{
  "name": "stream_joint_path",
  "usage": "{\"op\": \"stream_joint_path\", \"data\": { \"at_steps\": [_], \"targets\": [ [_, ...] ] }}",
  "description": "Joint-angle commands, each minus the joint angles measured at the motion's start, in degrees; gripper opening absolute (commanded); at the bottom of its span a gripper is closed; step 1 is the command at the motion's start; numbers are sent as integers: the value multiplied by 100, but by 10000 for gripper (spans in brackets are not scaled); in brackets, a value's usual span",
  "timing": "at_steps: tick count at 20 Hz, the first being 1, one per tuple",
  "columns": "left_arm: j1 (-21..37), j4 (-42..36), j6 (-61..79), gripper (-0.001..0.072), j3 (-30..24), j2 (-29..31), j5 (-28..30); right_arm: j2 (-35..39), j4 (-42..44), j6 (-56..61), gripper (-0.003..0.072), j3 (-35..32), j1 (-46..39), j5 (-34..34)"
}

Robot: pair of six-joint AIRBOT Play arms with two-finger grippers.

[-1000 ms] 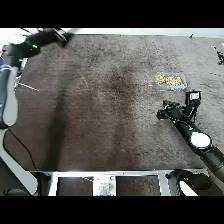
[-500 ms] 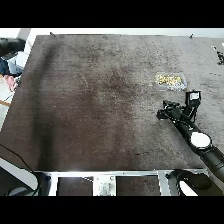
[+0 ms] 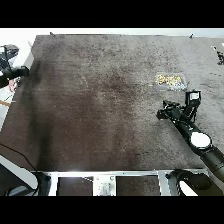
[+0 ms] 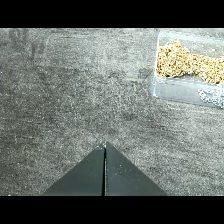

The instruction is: Fold the box and place the chain.

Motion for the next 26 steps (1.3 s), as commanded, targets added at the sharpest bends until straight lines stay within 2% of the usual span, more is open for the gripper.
{"op": "stream_joint_path", "data": {
  "at_steps": [1,8,9,10,15,18,20,21,22,23,26],
  "targets": [
    [9,114,-28,11,-155,-166,103,4,0,0,10,-2,7,2],
    [9,92,-35,17,-170,-341,26,4,2,0,10,-2,7,2],
    [9,92,-28,298,-168,-337,11,4,0,0,9,-2,7,2],
    [9,76,-37,720,-164,-313,68,4,0,0,10,-2,7,2],
    [9,61,-33,713,208,33,-87,4,2,0,10,-2,7,2],
    [9,63,-33,713,610,398,-525,4,2,0,10,-2,7,2],
    [9,42,-107,709,988,684,-1047,4,2,0,9,-2,7,2],
    [9,28,-328,484,1163,855,-1375,4,2,0,10,-2,7,2],
    [9,2,-400,14,1311,1038,-1722,4,0,0,9,-2,7,0],
    [7,-131,-382,10,1405,1215,-1930,4,0,0,9,-2,7,4],
    [2,-623,-389,6,1412,1812,-1926,4,0,0,10,-2,7,0]
  ]
}}
